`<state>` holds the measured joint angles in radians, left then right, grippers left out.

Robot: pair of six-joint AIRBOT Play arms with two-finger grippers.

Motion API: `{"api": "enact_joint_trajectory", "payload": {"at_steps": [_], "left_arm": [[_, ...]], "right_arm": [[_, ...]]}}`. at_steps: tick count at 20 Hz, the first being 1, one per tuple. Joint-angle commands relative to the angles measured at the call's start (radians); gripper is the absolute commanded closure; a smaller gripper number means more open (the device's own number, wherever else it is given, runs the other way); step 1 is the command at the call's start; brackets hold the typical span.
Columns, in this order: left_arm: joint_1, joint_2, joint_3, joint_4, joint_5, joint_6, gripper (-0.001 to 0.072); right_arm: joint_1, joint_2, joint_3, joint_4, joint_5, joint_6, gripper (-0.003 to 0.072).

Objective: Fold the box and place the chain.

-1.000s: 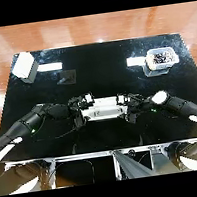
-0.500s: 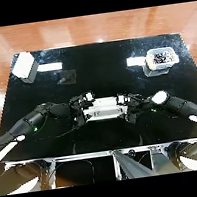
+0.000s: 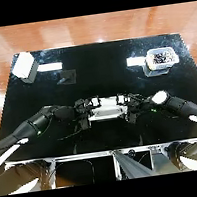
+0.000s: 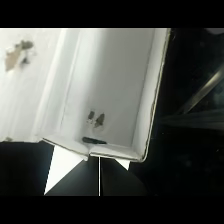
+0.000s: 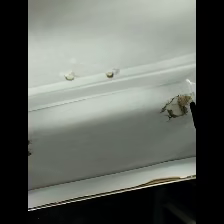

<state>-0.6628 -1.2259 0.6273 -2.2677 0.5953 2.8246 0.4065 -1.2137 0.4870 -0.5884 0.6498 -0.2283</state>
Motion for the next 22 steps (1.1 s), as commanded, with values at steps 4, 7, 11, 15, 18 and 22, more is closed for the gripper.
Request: {"api": "enact_joint_trajectory", "payload": {"at_steps": [4, 7, 11, 15, 18, 22], "left_arm": [[-0.037, -0.001, 0.001, -0.039, -0.043, -0.001, 0.0618], [-0.060, -0.001, 0.001, -0.046, -0.111, -0.001, 0.0618], [-0.069, -0.011, 0.001, -0.049, -0.132, -0.002, 0.0618], [-0.069, -0.015, 0.001, -0.049, -0.134, -0.005, 0.0613], [-0.072, -0.014, 0.001, -0.049, -0.152, -0.008, 0.0361], [-0.073, -0.015, 0.001, -0.050, -0.152, -0.008, 0.0527]], "right_arm": [[0.001, 0.000, 0.000, 0.000, 0.000, 0.000, 0.0145], [0.001, 0.000, 0.000, 0.000, 0.000, 0.000, 0.0145], [0.001, 0.000, 0.000, 0.001, 0.000, 0.000, 0.0145], [0.001, 0.000, 0.000, 0.000, 0.000, 0.000, 0.0145], [0.001, 0.000, 0.000, 0.000, 0.000, 0.000, 0.0145], [0.001, 0.000, 0.000, 0.001, 0.000, 0.000, 0.0145]]}}
